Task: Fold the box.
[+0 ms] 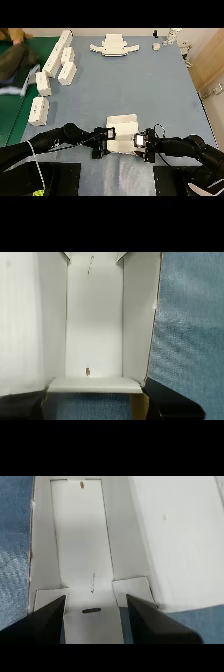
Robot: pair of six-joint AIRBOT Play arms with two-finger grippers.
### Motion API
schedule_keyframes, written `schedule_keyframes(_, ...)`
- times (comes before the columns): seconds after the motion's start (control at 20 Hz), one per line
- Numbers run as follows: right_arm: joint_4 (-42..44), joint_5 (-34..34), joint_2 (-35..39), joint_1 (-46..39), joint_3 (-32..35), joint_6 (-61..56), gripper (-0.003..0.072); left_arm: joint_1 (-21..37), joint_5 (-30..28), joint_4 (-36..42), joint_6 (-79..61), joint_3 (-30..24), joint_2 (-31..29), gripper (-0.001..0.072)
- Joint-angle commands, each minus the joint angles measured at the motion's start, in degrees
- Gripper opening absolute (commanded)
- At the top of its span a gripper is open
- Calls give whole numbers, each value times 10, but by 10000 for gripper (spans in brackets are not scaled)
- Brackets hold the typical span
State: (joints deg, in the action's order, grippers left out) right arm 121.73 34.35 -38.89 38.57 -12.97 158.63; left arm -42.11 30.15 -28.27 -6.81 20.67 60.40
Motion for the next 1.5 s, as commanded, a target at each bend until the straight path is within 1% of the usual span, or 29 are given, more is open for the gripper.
schedule_keyframes(0.0,-2,11,1,0,0,-4,369,0,0,0,0,0,0,519)
schedule_keyframes(0.05,-10,22,1,0,-3,-20,174,0,0,0,0,0,0,519)
schedule_keyframes(0.1,-37,41,1,0,-12,-64,71,0,0,0,0,0,0,519)
schedule_keyframes(0.15,-78,61,0,-1,-23,-125,18,0,0,0,0,0,0,519)
schedule_keyframes(0.2,-127,87,0,-1,-37,-200,6,0,0,0,0,0,0,519)
schedule_keyframes(0.3,-224,147,0,-1,-67,-355,5,0,0,0,0,0,0,519)
schedule_keyframes(0.4,-299,216,0,-2,-101,-479,5,0,0,0,0,0,0,519)
schedule_keyframes(0.55,-381,298,6,-11,-151,-662,3,0,0,0,0,0,0,519)
schedule_keyframes(0.65,-407,325,8,-61,-160,-769,3,0,0,0,0,0,0,519)
schedule_keyframes(0.7,-393,335,7,-106,-159,-797,2,0,0,0,0,0,0,519)
schedule_keyframes(0.8,-338,351,6,-216,-154,-789,2,0,0,0,0,0,0,519)
schedule_keyframes(0.9,-277,367,6,-344,-150,-722,2,0,0,0,0,0,0,519)
schedule_keyframes(1.0,-173,380,-4,-478,-142,-631,2,0,0,0,0,0,0,519)
schedule_keyframes(1.05,-111,381,-19,-534,-137,-603,2,0,0,0,0,0,0,519)
schedule_keyframes(1.1,-63,381,-32,-569,-132,-576,2,0,0,0,0,0,0,519)
schedule_keyframes(1.15,-29,384,-51,-591,-131,-538,2,0,1,0,0,0,0,519)
schedule_keyframes(1.2,-15,396,-74,-597,-131,-511,2,0,3,0,0,0,0,519)
schedule_keyframes(1.3,-12,429,-123,-596,-128,-490,2,0,2,0,0,0,0,519)
schedule_keyframes(1.45,-3,436,-163,-596,-108,-480,3,0,3,0,0,0,0,519)
